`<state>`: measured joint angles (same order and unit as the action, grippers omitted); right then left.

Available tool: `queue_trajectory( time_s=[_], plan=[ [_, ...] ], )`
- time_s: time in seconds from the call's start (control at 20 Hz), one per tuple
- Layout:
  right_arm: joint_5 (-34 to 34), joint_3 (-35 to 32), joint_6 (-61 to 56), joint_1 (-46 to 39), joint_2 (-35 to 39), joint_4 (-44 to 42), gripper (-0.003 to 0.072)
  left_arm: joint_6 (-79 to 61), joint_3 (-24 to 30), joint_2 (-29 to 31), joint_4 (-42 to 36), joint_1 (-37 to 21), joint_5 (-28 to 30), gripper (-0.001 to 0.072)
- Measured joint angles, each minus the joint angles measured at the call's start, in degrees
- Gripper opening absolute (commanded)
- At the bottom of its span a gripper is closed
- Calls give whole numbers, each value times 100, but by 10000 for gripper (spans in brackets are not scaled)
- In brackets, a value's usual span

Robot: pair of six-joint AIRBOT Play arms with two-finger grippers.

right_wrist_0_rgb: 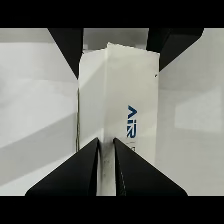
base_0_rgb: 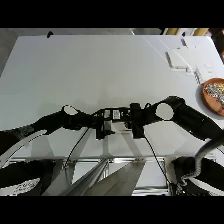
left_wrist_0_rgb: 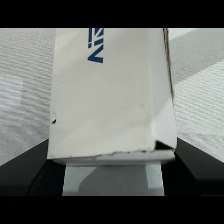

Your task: Fold the box and place the chain.

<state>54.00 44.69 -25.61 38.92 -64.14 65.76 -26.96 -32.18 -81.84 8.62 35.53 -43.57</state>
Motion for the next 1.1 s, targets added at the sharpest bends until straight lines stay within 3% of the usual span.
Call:
queue_trajectory(
  time_s=[0.95,1.1],
  plan=[
    [-339,-166,-136,26,155,-50,99,-2,0,0,-9,0,15,211],
    [-382,-321,-138,26,153,-105,210,-15,0,0,-2,0,13,211]
  ],
)
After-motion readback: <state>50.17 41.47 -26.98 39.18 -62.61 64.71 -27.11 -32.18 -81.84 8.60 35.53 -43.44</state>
